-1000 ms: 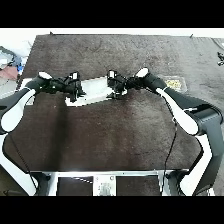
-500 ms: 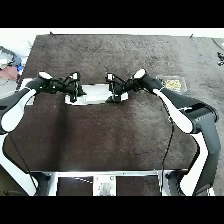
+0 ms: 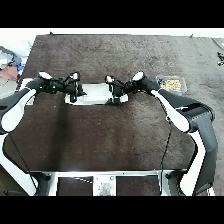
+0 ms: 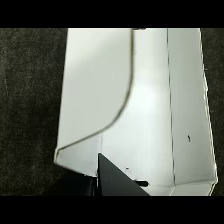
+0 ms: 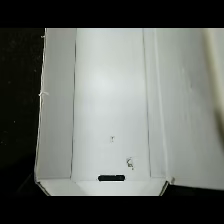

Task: Fold the box and place the chain.

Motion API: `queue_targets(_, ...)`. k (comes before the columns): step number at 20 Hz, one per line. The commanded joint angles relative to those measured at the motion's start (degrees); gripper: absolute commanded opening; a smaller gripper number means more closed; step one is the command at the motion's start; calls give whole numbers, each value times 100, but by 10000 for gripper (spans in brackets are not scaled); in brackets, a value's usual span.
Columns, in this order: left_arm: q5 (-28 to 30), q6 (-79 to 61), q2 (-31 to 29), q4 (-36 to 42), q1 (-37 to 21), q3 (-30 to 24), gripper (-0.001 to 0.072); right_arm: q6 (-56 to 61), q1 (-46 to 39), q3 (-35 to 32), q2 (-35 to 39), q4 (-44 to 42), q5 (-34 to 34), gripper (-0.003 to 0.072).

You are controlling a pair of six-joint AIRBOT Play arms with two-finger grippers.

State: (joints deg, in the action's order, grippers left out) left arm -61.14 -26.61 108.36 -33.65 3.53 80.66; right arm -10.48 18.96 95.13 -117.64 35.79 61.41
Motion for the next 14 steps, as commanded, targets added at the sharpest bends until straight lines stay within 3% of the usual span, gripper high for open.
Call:
queue_targets(1,9,2,-2,-2,-4,4,14,0,7,2,-39,-63,-22,657)
queue_targets(14,13,0,0,-2,-4,4,14,22,11,2,-98,-308,-184,656)
